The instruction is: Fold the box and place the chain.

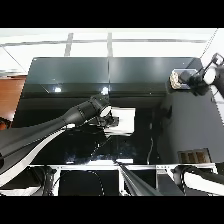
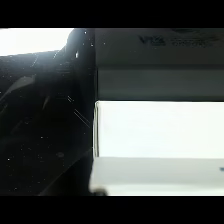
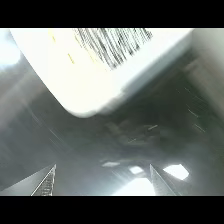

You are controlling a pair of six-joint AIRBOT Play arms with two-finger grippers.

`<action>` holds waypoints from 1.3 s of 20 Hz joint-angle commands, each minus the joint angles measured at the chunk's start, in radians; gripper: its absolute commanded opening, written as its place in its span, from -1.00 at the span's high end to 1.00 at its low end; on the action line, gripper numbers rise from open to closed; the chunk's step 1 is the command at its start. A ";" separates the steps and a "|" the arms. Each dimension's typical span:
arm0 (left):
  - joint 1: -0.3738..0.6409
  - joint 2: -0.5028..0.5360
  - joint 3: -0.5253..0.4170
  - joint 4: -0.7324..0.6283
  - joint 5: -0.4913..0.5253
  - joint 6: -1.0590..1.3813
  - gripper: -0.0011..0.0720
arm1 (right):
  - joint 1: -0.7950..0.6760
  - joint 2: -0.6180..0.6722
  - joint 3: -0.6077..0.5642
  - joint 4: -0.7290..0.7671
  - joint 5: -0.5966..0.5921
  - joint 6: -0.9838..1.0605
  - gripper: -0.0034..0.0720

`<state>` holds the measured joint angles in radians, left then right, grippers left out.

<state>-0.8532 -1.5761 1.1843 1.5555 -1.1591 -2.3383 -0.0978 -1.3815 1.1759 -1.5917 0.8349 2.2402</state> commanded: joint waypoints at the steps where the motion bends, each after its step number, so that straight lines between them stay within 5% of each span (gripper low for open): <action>1: 0.000 -0.001 0.000 0.000 -0.007 0.000 0.90 | -0.072 -0.215 0.301 0.169 0.077 -0.012 -0.85; 3: 0.000 -0.001 0.000 0.000 -0.006 0.000 0.90 | -0.091 -0.325 0.441 0.188 0.145 -0.012 -0.84; 4: 0.000 -0.001 0.000 0.000 -0.006 0.000 0.90 | -0.097 -0.371 0.492 0.193 0.163 -0.012 -0.66; 7: 0.000 -0.001 0.000 0.003 -0.005 0.000 0.90 | -0.114 -0.460 0.559 0.257 0.167 -0.011 -0.66; 25: 0.000 -0.001 0.000 0.003 -0.004 0.000 0.90 | -0.132 -0.541 0.568 0.328 0.267 -0.025 -0.52; 26: 0.000 -0.001 0.000 0.004 -0.003 0.000 0.90 | -0.133 -0.547 0.568 0.333 0.275 -0.039 -0.27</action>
<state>-0.8532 -1.5761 1.1843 1.5585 -1.1637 -2.3379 -0.2302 -1.9167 1.7432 -1.2663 1.0767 2.2169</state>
